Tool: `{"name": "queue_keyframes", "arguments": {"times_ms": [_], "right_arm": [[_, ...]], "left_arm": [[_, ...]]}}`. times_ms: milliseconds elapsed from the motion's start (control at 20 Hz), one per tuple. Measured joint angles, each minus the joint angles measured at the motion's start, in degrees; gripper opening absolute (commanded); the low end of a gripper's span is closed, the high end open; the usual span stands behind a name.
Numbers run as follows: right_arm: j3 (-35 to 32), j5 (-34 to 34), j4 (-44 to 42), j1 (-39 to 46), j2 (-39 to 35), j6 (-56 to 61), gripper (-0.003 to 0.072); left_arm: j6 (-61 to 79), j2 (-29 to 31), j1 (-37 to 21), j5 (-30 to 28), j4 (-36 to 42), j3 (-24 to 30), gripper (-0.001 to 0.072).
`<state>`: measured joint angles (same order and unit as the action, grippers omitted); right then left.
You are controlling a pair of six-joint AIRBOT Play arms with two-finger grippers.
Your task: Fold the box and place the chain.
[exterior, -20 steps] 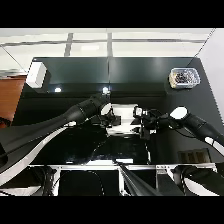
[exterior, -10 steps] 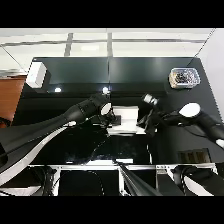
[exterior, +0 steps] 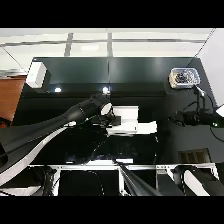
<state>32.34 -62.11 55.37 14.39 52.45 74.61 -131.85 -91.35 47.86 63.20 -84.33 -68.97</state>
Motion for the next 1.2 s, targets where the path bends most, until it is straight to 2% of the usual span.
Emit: {"name": "queue_keyframes", "arguments": {"times_ms": [150,400,450,500,550,800,850,950,1000,1100,1200], "right_arm": [[-4.35,2.29,-2.82,-0.07,3.52,3.67,0.0022],[-6.47,3.39,-15.26,-7.91,10.60,-2.38,0.0023],[-6.19,3.52,-16.72,-9.40,11.23,-3.28,0.0063],[-5.49,3.54,-17.75,-10.51,11.69,-4.00,0.0376],[-4.48,3.13,-18.47,-11.43,12.04,-4.59,0.0622],[1.31,-2.38,-20.48,-13.70,12.79,-6.71,0.0604],[2.08,-3.15,-20.72,-14.32,12.81,-6.95,0.0488],[3.02,-3.85,-21.16,-15.72,12.92,-7.10,0.0420],[3.30,-4.00,-21.29,-16.57,12.92,-7.10,0.0334],[3.67,-3.82,-21.46,-18.29,12.92,-6.80,0.0298],[3.87,-3.08,-21.55,-20.41,12.92,-5.90,0.0298]], "left_arm": [[-0.09,0.00,0.00,-0.26,-0.33,0.00,0.0029],[-0.15,0.00,0.07,-0.42,-0.55,0.00,0.0030],[-0.20,0.00,0.07,-0.42,-0.52,0.00,0.0030],[-0.31,0.00,0.07,-0.39,-0.52,0.00,0.0029],[-0.28,0.00,0.07,-0.37,-0.52,0.00,0.0030],[-0.26,0.00,0.07,0.00,-0.50,0.00,0.0030],[-0.26,0.00,0.07,0.02,-0.50,0.00,0.0029],[-0.24,0.00,0.07,0.17,-0.50,0.00,0.0030],[-0.24,0.00,0.07,0.22,-0.50,0.00,0.0029],[-0.13,0.00,0.07,0.24,-0.50,0.00,0.0030],[-0.13,0.00,0.07,0.24,-0.48,0.00,0.0030]]}}
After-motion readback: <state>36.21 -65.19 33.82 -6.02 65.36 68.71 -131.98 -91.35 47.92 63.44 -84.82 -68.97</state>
